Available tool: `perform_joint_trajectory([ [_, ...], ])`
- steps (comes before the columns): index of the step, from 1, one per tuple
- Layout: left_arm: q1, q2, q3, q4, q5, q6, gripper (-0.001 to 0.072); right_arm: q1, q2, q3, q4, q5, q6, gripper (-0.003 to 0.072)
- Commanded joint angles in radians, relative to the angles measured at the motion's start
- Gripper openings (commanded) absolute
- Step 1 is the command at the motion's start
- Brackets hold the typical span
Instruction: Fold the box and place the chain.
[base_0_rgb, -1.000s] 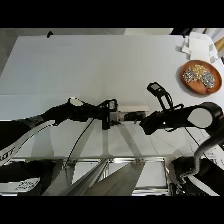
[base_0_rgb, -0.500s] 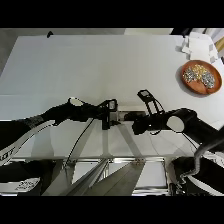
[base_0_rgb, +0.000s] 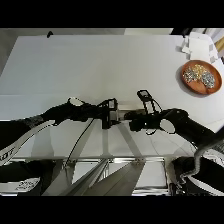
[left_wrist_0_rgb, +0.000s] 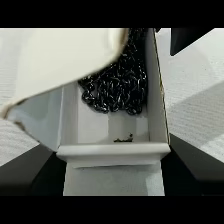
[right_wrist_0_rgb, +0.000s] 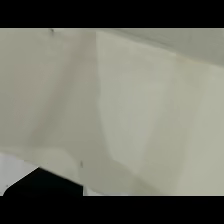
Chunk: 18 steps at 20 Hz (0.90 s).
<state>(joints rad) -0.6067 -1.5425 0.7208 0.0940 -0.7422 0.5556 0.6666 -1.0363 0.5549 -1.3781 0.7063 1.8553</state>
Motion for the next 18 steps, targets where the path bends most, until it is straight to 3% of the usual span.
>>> perform_joint_trajectory([
  [1,0.0,0.0,0.0,0.004,-0.002,0.002,0.0031,0.001,0.004,-0.001,-0.033,-0.003,0.038,0.0216],
  [8,0.0,0.0,0.0,0.003,-0.002,0.002,0.0031,0.032,0.13,-0.001,-0.077,0.035,0.056,0.0216],
  [18,0.0,0.0,0.0,0.003,-0.002,0.002,0.0031,0.098,0.134,-0.001,-0.152,0.026,0.055,0.0214],
])
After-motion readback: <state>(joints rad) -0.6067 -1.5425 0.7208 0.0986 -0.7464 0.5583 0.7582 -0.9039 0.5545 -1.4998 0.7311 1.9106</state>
